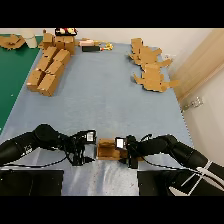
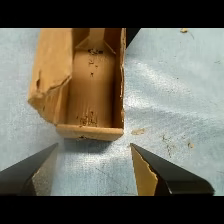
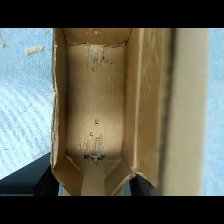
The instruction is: Fold the box.
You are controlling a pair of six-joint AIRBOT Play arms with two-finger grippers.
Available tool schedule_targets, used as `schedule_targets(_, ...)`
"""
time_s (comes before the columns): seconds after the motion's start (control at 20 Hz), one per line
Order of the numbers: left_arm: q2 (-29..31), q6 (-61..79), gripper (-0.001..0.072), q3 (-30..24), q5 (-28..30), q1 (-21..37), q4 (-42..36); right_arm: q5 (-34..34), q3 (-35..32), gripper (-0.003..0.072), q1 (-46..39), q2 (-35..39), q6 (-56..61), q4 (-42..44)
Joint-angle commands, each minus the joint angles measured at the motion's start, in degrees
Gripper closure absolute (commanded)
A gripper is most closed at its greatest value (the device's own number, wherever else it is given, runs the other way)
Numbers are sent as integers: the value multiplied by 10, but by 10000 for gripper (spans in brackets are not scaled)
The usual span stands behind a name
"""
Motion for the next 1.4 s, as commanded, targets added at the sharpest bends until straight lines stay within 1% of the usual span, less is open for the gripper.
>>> schedule_targets(0.0,-12,17,14,0,43,-23,-10,0,0,151,0,0,0,0)
schedule_targets(0.35,-34,31,14,1,55,-24,-47,0,0,150,0,0,0,0)
schedule_targets(0.6,-54,32,14,11,58,-29,-53,0,0,150,0,0,0,0)
schedule_targets(0.85,-61,32,14,13,69,-46,-55,0,0,150,0,0,0,0)
schedule_targets(1.15,-61,49,14,15,61,-47,-73,0,0,150,0,0,0,0)
schedule_targets(1.35,-69,49,14,15,65,-63,-76,0,0,150,0,0,0,0)
